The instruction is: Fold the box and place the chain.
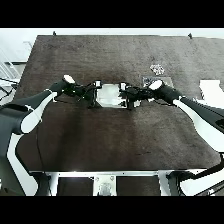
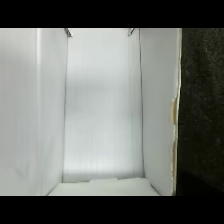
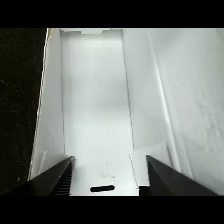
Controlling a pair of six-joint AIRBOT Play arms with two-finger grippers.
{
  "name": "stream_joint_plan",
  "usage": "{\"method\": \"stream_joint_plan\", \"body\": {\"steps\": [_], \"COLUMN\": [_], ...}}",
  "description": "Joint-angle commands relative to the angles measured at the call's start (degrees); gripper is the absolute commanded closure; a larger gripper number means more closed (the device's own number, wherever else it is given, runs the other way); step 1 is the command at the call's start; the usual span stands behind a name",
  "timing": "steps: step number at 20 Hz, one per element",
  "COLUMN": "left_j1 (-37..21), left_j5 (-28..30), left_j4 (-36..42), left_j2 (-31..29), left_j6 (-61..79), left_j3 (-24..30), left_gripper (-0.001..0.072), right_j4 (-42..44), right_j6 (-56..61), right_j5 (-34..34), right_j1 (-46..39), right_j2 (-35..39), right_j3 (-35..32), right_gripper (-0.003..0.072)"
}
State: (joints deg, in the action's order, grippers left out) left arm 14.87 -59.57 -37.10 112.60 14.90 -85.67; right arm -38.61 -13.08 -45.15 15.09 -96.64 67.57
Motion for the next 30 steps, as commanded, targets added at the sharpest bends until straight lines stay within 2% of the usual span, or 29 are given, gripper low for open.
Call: {"method": "stream_joint_plan", "body": {"steps": [1, 4, 5, 6, 8, 11, 15, 17, 21, 26, 30], "left_j1": [0.0, 0.0, 0.0, 0.0, 0.0, 0.0, 0.0, 0.0, 0.0, 0.0, 0.0], "left_j5": [0.0, 0.0, 0.0, 0.0, 0.1, 0.2, 0.2, 0.2, 0.2, 0.2, 0.2], "left_j4": [0.0, 0.0, 0.0, 0.0, 0.0, 0.0, 0.0, 0.0, 0.0, 0.0, 0.0], "left_j2": [0.0, 0.0, 0.0, 0.0, 0.0, 0.0, 0.0, 0.0, 0.0, 0.0, 0.0], "left_j6": [0.1, 0.1, 0.1, 0.1, 0.1, 0.1, 0.1, 0.1, 0.1, 0.1, 0.1], "left_j3": [0.0, 0.0, 0.0, 0.0, 0.0, 0.0, 0.0, 0.0, 0.0, 0.0, 0.0], "left_gripper": [0.0243, 0.0243, 0.0243, 0.0243, 0.0243, 0.0243, 0.0243, 0.0243, 0.0243, 0.0243, 0.0243], "right_j4": [0.0, -1.0, -3.0, -6.1, -10.4, -10.8, -10.8, -10.8, -10.8, -8.1, -3.3], "right_j6": [0.0, 2.4, 4.5, 7.8, 14.9, 23.4, 43.8, 54.9, 68.8, 73.4, 72.4], "right_j5": [1.1, 1.2, 1.1, 0.9, -1.7, -5.8, -5.8, -6.5, -7.5, -7.5, -6.9], "right_j1": [0.0, 0.0, -0.3, -0.6, -1.6, -3.9, -9.6, -13.3, -20.0, -20.8, -17.3], "right_j2": [-0.1, 0.0, 0.2, 0.9, 3.7, 9.9, 16.1, 16.4, 16.3, 11.9, 5.2], "right_j3": [0.0, 0.0, 0.0, 0.0, 0.0, 0.0, 0.0, 0.0, -3.0, -8.1, -8.3], "right_gripper": [0.0043, 0.0044, 0.0183, 0.0498, 0.0669, 0.0670, 0.0670, 0.0670, 0.0671, 0.0672, 0.0672]}}
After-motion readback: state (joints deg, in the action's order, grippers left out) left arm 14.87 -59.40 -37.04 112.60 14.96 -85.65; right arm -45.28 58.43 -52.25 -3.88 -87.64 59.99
